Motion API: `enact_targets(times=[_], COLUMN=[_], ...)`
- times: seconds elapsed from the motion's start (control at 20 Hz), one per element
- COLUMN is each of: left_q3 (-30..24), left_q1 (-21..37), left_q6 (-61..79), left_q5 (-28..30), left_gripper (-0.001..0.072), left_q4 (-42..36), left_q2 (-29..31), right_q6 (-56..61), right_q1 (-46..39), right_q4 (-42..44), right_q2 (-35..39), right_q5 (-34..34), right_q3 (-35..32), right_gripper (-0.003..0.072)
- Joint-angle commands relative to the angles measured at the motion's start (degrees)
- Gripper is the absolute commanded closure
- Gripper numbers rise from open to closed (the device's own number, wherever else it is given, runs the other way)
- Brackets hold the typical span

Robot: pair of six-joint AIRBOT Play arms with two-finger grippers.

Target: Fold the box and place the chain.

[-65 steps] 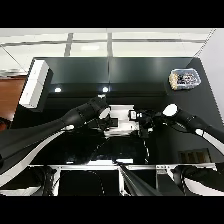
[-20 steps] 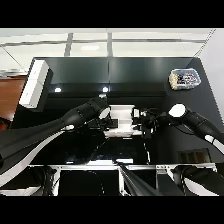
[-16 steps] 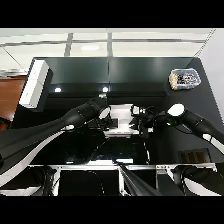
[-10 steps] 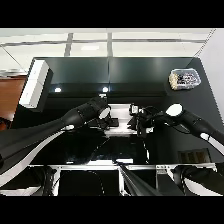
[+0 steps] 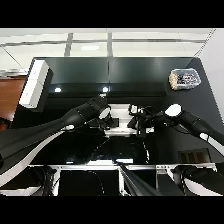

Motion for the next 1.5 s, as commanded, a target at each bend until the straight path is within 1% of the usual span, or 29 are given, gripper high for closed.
enact_targets(times=[0.0, 0.05, 0.1, 0.15, 0.2, 0.3, 0.35, 0.4, 0.5, 0.55, 0.65, 0.75, 0.8, 0.9, 1.0, 1.1, 1.2, 1.3, 1.4, 1.45], left_q3=[0.0, 0.0, 0.0, 0.0, 0.0, 0.0, 0.0, 0.0, 0.0, 0.0, 0.0, 0.0, 0.0, 0.0, 0.0, 0.0, 0.0, 0.0, 0.0, 0.0], left_q1=[0.0, 0.0, 0.0, 0.0, 0.0, 0.0, 0.0, 0.0, 0.0, 0.0, 0.0, 0.0, 0.0, 0.0, 0.0, 0.0, 0.0, 0.0, 0.0, 0.0], left_q6=[0.0, 0.0, 0.0, 0.0, 0.0, 0.0, 0.0, 0.0, 0.0, 0.0, 0.0, 0.0, 0.0, 0.0, 0.0, 0.0, 0.0, 0.0, 0.0, 0.0], left_q5=[-0.1, -0.2, -0.1, -0.2, -0.2, -0.1, -0.1, -0.1, -0.1, -0.1, 0.2, -0.1, -0.2, -0.1, -0.1, -0.1, -0.1, -0.1, -0.1, -0.1], left_gripper=[0.0681, 0.0681, 0.0681, 0.0681, 0.0681, 0.0681, 0.0681, 0.0681, 0.0681, 0.0681, 0.0681, 0.0680, 0.0681, 0.0681, 0.0681, 0.0681, 0.0680, 0.0681, 0.0680, 0.0681], left_q4=[0.0, 0.0, 0.0, 0.0, 0.0, 0.0, 0.0, 0.0, 0.0, 0.0, 0.0, 0.0, 0.0, 0.0, 0.0, 0.0, 0.0, 0.0, 0.0, 0.0], left_q2=[0.0, 0.0, 0.0, 0.0, 0.0, 0.0, 0.0, 0.0, 0.0, 0.0, 0.0, 0.0, 0.0, 0.0, 0.0, 0.0, 0.0, 0.0, 0.0, 0.0], right_q6=[15.5, 24.0, 29.7, 32.5, 36.0, 47.0, 55.5, 63.8, 80.1, 82.0, 80.0, 76.7, 74.4, 68.5, 65.4, 65.0, 60.0, 55.4, 55.5, 55.6], right_q1=[-1.4, -3.0, -4.9, -6.9, -9.8, -18.1, -23.5, -28.5, -37.1, -39.2, -39.4, -36.6, -34.9, -31.0, -26.6, -23.1, -21.7, -21.9, -21.9, -21.9], right_q4=[-3.7, -7.3, -10.9, -14.6, -18.0, -22.1, -23.7, -24.3, -23.5, -22.1, -19.2, -16.6, -14.2, -6.5, -2.8, -2.1, 0.5, 1.8, 1.7, 1.7], right_q2=[1.5, 3.2, 5.3, 7.9, 11.3, 16.7, 17.4, 17.1, 16.0, 15.0, 10.5, 4.9, 2.8, -0.5, -3.1, -5.4, -6.0, -5.9, -5.8, -5.8], right_q5=[1.3, 4.0, 8.4, 12.8, 15.3, 14.2, 13.3, 11.7, 9.5, 10.1, 13.6, 15.6, 15.6, 15.2, 13.4, 11.8, 12.7, 16.1, 19.1, 20.6], right_q3=[0.7, 1.7, 3.0, 4.5, 5.7, 6.0, 5.8, 4.8, 0.0, -2.4, -5.8, -6.2, -6.2, -6.2, -6.2, -6.1, -6.0, -4.4, -1.7, -0.4], right_gripper=[0.0677, 0.0676, 0.0677, 0.0677, 0.0677, 0.0677, 0.0677, 0.0677, 0.0677, 0.0677, 0.0677, 0.0677, 0.0677, 0.0676, 0.0677, 0.0676, 0.0676, 0.0676, 0.0674, 0.0598])
